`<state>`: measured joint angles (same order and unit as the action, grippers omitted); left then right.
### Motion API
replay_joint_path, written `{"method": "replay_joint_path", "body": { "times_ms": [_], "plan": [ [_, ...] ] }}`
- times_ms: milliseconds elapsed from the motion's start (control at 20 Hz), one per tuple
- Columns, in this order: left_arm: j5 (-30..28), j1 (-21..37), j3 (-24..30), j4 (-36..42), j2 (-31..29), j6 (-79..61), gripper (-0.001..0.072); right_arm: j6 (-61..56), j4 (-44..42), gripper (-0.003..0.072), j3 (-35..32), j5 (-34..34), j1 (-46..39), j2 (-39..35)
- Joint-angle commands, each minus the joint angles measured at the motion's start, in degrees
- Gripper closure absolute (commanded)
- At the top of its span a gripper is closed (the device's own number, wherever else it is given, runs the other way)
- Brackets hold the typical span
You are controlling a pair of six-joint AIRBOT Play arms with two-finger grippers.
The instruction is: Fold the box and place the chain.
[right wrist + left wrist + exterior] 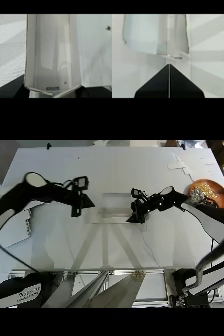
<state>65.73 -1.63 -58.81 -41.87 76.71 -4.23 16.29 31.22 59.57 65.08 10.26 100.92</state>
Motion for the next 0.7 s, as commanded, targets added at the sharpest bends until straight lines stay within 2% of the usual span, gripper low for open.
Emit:
{"method": "replay_joint_path", "body": {
  "times_ms": [0,150,350,450,650],
  "plan": [
    [1.6,3.9,1.1,-4.9,-5.7,10.5,0.0702,0.0,0.0,0.0273,0.0,0.0,0.0,0.0],
    [0.3,5.6,4.7,-9.9,-5.6,25.7,0.0701,0.0,0.0,0.0273,0.0,0.0,0.0,0.0],
    [-7.0,5.2,12.0,-12.5,-4.0,46.4,0.0705,0.0,0.0,0.0273,0.0,0.0,0.0,0.0],
    [-8.7,4.1,13.9,-12.4,-2.9,49.7,0.0705,0.0,0.0,0.0273,0.0,0.0,0.0,0.0],
    [-10.8,0.3,14.0,-8.7,0.6,49.7,0.0705,0.0,0.0,0.0273,0.0,0.0,0.0,0.0]
  ]
}}
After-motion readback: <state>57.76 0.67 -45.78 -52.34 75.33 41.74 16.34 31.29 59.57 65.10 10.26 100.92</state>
